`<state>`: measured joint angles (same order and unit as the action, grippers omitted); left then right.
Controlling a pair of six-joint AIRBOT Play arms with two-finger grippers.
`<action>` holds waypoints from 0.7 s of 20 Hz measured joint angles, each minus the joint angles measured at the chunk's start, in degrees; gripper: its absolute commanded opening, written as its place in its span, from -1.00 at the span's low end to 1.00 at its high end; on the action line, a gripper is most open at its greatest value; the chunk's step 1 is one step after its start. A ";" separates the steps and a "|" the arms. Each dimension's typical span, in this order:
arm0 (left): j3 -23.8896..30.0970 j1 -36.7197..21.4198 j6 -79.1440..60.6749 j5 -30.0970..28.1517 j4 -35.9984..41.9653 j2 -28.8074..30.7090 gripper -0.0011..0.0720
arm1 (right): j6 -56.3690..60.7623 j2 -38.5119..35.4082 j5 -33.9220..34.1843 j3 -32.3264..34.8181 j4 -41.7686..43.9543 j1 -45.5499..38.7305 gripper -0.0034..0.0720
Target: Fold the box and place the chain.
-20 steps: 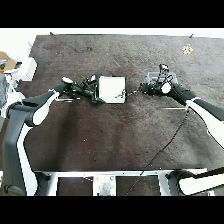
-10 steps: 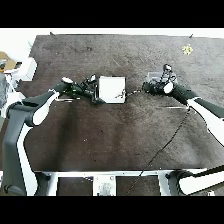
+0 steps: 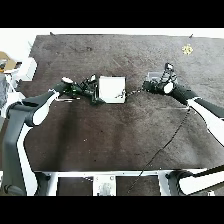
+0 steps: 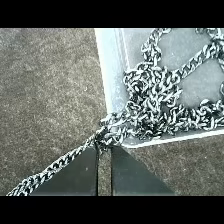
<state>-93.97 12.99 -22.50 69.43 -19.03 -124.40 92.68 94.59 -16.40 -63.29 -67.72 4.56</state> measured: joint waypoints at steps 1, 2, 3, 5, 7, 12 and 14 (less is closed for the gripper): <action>0.00 0.00 0.00 0.02 0.00 0.00 0.72 | -0.02 -0.04 0.00 0.00 0.00 0.00 -0.91; 0.00 0.00 0.00 0.02 0.00 0.00 0.72 | -0.02 -0.26 -0.13 0.00 0.00 0.00 -0.91; 0.00 0.00 0.00 0.02 0.00 0.00 0.72 | -0.13 -0.83 -0.68 0.00 0.00 0.13 -0.91; 0.00 0.00 0.00 0.00 0.00 0.00 0.72 | -1.11 -2.93 -2.71 0.00 -0.02 0.81 -0.91; 0.00 0.00 0.00 0.00 0.00 0.00 0.72 | -2.51 -6.56 -4.83 0.02 -0.02 1.92 -0.91; 0.00 0.00 0.00 0.00 0.00 0.00 0.72 | -5.88 -19.17 -5.27 0.02 -0.20 7.04 -0.92; 0.00 0.00 0.00 0.00 0.00 0.00 0.72 | -6.80 -23.87 -2.19 0.02 -0.26 10.27 -0.92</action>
<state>-93.97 12.99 -22.50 69.43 -19.03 -124.40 85.89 70.72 -18.59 -63.26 -67.99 14.83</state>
